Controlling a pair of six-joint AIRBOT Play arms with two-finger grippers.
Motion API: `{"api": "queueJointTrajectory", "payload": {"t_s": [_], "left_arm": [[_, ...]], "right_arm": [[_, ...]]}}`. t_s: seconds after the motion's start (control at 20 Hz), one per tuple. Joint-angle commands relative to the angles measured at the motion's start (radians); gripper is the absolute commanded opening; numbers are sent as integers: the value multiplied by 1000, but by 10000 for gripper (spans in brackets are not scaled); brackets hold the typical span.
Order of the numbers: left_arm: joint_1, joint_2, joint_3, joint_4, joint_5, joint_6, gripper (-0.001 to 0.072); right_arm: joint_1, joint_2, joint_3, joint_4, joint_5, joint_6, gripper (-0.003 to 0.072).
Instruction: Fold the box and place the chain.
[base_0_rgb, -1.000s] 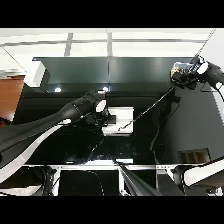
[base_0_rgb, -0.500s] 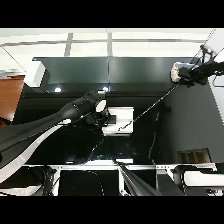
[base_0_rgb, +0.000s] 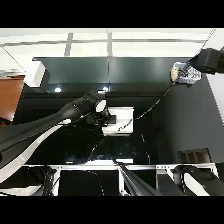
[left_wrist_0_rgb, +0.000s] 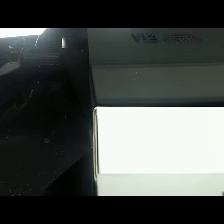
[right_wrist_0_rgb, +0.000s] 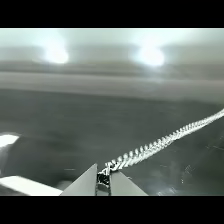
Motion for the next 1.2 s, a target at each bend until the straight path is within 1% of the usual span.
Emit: {"api": "queueJointTrajectory", "payload": {"t_s": [0.0,0.1,0.3,0.45,0.5,0.6,0.7,0.85,0.9,1.05,1.15], "left_arm": [[0,0,0,0,0,0,33],[0,0,0,0,0,0,33],[0,0,0,0,0,0,33],[0,0,0,0,0,0,33],[0,0,0,0,0,0,33],[0,0,0,0,0,0,33],[0,0,0,0,0,0,33],[0,0,0,0,0,0,33],[0,0,0,0,0,0,33],[0,0,0,0,-1,0,33],[0,0,0,0,-1,0,33]], "right_arm": [[69,71,-2,148,24,-12,29],[131,71,-15,145,73,-20,29],[249,71,-93,131,184,-27,29],[286,71,-138,127,232,-27,30],[296,71,-162,137,224,-26,30],[318,71,-216,193,172,-27,30],[347,67,-269,250,84,-34,29],[389,54,-325,298,-74,-36,30],[402,43,-335,307,-103,-37,30],[413,12,-339,310,-112,-38,30],[413,11,-337,317,-147,-38,30]]}}
